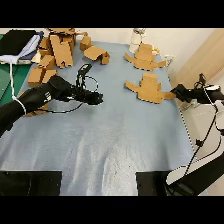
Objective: Fold the box.
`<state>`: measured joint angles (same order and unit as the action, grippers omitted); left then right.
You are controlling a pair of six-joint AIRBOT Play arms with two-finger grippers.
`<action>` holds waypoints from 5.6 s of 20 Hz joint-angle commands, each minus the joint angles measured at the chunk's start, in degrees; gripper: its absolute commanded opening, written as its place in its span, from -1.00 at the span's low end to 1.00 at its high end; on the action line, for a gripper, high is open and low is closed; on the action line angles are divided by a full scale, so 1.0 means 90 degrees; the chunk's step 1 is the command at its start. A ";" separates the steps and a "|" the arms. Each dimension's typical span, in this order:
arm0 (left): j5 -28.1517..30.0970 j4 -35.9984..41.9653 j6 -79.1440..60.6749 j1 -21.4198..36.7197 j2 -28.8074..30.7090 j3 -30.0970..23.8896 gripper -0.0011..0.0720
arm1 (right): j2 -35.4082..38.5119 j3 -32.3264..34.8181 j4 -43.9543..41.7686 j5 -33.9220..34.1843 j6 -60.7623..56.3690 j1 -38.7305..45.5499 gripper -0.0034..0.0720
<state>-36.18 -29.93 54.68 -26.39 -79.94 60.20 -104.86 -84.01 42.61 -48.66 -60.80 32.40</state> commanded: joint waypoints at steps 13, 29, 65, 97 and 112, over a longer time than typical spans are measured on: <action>-0.0423 -0.0032 0.0483 0.0245 -0.0134 -0.0002 -0.94 | 0.0221 -0.0104 -0.0214 -0.1387 0.0561 -0.1372 -0.91; -0.2803 -0.0539 -0.0311 0.1734 -0.0114 -0.0481 -0.94 | 0.3920 0.5229 0.0078 0.0291 -0.0469 -0.4163 0.02; -0.2067 -0.0889 -0.0823 0.2025 -0.0194 -0.0478 0.02 | 0.3543 0.4279 -0.0491 -0.0143 0.1671 -0.5180 -0.90; -0.3745 0.1802 -0.2623 0.3116 -0.1953 -0.0296 0.27 | 0.4187 0.5663 -0.0979 0.1071 0.1263 -0.5520 -0.90; -0.3874 0.2664 -0.3157 0.2722 -0.2521 -0.0296 0.27 | 0.4316 0.5816 -0.1234 0.1581 0.1746 -0.6186 -0.90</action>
<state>-70.48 -7.94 27.99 -1.28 -102.00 57.49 -66.04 -31.68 31.75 -35.16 -45.21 -22.59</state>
